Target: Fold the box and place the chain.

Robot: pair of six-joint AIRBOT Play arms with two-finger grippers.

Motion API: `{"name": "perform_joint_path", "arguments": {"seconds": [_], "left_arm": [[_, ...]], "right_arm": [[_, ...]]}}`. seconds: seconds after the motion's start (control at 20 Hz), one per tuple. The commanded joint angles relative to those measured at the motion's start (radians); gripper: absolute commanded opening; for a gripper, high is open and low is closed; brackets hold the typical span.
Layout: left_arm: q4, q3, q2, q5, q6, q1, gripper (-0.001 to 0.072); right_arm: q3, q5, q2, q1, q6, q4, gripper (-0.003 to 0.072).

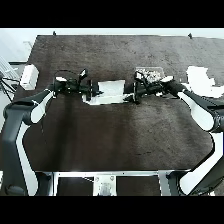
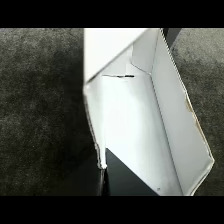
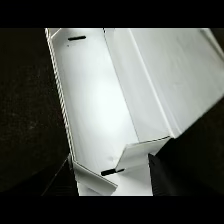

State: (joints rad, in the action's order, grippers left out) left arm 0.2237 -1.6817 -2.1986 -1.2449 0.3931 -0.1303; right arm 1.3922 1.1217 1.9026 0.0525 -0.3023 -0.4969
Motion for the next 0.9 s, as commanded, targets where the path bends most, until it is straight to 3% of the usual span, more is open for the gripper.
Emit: {"name": "perform_joint_path", "arguments": {"seconds": [0.0,0.7,0.85], "left_arm": [[0.0,0.0,0.0,0.0,0.0,0.0,0.002],[0.0,0.0,0.0,0.0,0.0,0.0,0.0021],[0.0,0.0,0.0,0.0,0.0,0.0,0.0021]], "right_arm": [[0.019,-0.003,0.001,-0.005,0.032,-0.039,0.0547],[0.057,-0.05,0.031,0.016,-0.05,0.001,0.0548],[0.076,-0.051,0.039,0.016,-0.054,0.025,0.0578]]}}
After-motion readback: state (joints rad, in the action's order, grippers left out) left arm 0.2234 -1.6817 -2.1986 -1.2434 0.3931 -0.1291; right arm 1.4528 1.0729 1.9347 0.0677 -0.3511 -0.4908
